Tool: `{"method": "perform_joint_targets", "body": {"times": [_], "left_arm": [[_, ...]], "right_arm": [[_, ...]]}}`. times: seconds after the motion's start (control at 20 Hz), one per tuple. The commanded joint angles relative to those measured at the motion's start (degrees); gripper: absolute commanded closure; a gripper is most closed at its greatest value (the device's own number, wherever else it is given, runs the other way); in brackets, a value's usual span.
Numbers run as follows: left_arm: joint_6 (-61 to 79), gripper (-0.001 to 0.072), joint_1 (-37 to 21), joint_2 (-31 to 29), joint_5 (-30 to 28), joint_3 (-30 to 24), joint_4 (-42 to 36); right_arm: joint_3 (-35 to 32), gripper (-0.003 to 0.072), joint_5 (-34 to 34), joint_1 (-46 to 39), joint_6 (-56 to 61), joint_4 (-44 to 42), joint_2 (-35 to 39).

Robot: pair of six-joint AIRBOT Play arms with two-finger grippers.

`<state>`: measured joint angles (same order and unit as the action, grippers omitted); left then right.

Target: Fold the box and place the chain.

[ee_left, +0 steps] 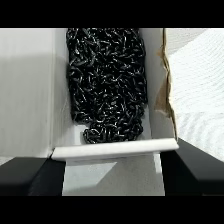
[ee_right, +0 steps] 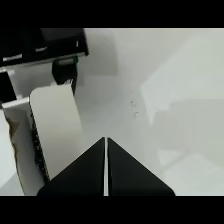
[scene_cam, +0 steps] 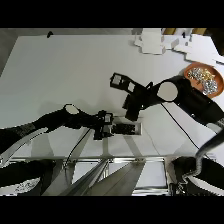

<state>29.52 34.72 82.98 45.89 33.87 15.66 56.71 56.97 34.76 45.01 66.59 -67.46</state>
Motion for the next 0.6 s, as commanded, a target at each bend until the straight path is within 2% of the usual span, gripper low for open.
{"method": "perform_joint_targets", "body": {"times": [0.0,0.2,0.3,0.4,0.55], "left_arm": [[0.02,0.0501,0.00,-0.02,0.02,0.02,0.00],[0.02,0.0501,0.00,-0.02,-0.02,0.02,0.00],[0.02,0.0501,0.00,-0.02,0.00,0.02,0.00],[0.00,0.0501,0.00,-0.02,0.02,0.02,0.00],[0.02,0.0501,0.00,-0.02,-0.02,0.02,0.00]], "right_arm": [[-3.80,0.0580,0.85,0.83,-4.15,-2.45,0.70],[-8.41,0.0542,-0.22,4.52,-8.57,-3.63,3.87],[-10.56,0.0475,-2.82,4.68,-9.11,-4.63,6.23],[-12.00,0.0441,-4.70,4.70,-9.42,-4.57,7.67],[-13.03,0.0433,-5.60,4.70,-9.53,-3.80,7.67]]}}
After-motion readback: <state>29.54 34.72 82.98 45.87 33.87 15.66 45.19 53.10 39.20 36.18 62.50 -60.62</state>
